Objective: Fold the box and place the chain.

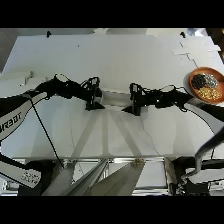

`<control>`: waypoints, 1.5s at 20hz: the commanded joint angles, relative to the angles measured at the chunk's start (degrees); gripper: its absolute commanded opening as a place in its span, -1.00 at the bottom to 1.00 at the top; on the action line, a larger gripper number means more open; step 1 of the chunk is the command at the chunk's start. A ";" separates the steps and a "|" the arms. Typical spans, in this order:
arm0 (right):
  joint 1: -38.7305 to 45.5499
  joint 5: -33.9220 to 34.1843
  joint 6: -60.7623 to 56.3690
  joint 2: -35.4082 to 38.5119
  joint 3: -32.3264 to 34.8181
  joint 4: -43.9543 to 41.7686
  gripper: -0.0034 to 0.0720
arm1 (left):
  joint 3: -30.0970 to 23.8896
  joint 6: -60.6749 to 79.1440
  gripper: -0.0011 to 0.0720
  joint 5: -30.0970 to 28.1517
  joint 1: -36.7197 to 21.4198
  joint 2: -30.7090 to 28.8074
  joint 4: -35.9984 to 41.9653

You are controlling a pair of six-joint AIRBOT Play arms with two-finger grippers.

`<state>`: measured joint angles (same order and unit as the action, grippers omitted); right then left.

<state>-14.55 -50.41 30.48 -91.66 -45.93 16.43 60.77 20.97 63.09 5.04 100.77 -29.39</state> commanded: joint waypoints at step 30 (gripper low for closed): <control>-0.02 0.07 -0.02 -0.02 -0.02 -0.11 0.47 | -0.04 1.75 0.32 -0.31 1.11 -0.13 -0.28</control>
<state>-14.57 -50.37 30.41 -91.66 -45.93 16.32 60.69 22.68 62.39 6.20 100.66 -29.91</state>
